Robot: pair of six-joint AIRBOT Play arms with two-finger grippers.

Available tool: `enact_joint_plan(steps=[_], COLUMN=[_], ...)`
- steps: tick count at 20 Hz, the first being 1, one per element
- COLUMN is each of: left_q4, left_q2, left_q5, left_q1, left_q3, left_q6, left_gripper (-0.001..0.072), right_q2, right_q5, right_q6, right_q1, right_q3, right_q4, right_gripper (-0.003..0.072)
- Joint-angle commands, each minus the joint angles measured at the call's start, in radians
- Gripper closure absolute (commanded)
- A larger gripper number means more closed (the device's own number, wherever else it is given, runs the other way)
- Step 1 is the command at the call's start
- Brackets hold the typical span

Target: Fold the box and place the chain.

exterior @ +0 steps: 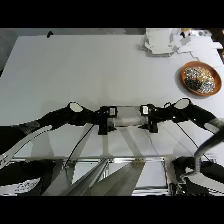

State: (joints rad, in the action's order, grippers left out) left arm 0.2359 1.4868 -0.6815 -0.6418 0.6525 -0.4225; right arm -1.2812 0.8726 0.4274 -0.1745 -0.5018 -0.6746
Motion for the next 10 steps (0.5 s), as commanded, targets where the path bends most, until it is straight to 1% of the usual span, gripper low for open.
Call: enact_joint_plan(steps=[1,6,7,8,9,10], left_q4=[0.0,0.0,0.0,0.0,0.0,0.0], left_q2=[0.0,0.0,0.0,0.0,0.0,0.0], left_q5=[-0.003,-0.003,-0.003,-0.003,-0.003,-0.003], left_q1=[0.0,0.0,0.0,0.0,0.0,0.0], left_q3=[0.0,0.0,0.0,0.0,0.0,0.0], left_q6=[0.0,0.0,0.0,0.0,0.0,0.0], left_gripper=[0.0573,0.0573,0.0573,0.0573,0.0573,0.0573], right_q2=[0.0,0.0,0.002,0.003,0.008,0.019], right_q5=[0.003,0.0,0.003,0.002,0.0,0.001], right_q6=[0.0,-0.001,-0.012,-0.026,-0.044,-0.066], right_q1=[0.0,0.0,0.0,0.0,0.0,0.0], right_q3=[-0.001,-0.001,-0.001,-0.001,-0.001,-0.001], right_q4=[0.0,-0.008,-0.012,-0.012,-0.015,-0.03], right_gripper=[0.0346,0.0346,0.0286,0.0042,-0.0016,-0.0019])
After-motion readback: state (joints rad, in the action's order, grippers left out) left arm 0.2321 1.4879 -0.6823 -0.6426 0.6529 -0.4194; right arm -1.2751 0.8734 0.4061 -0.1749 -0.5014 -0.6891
